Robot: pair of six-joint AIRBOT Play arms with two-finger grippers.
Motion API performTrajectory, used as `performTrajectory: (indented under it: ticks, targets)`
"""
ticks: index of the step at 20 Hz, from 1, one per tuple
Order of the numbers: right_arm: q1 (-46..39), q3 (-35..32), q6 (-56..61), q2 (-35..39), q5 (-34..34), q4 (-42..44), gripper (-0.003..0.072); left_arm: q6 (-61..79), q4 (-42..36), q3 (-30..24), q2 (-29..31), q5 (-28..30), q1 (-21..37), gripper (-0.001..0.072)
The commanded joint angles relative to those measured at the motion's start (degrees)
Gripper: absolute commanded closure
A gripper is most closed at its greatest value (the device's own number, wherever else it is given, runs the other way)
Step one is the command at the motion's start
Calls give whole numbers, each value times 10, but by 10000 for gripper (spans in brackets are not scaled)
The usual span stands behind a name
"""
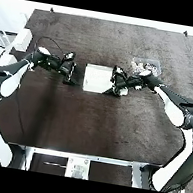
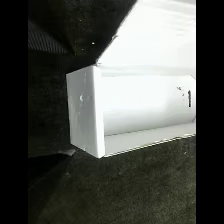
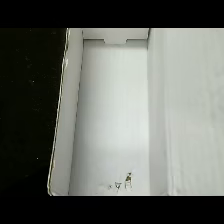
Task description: Fold the box and place the chain.
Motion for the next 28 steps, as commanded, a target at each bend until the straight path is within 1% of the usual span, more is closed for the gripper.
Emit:
performTrajectory:
  ticks: [1, 4, 11, 15, 19, 21, 28]
  targets:
    - [0, 0, 0, 0, 0, 0, 146, 5, 0, 0, -12, -4, -15, -11]
    - [0, 0, 0, 0, 0, 0, 146, 17, -5, 0, -13, 19, -21, -11]
    - [0, 0, 0, 0, 0, 0, 146, 20, -20, 0, -14, 33, -23, -11]
    - [0, 0, 0, 0, 0, 0, 146, 30, -26, 0, -26, 50, -43, -11]
    - [0, 0, 0, 0, 0, 0, 146, 30, -37, 0, -30, 52, -44, -11]
    - [0, 0, 0, 0, 0, 0, 146, 29, -38, 0, -33, 65, -46, 24]
    - [0, 0, 0, 0, 0, 0, 146, 28, -35, 0, -34, 71, -50, 33]
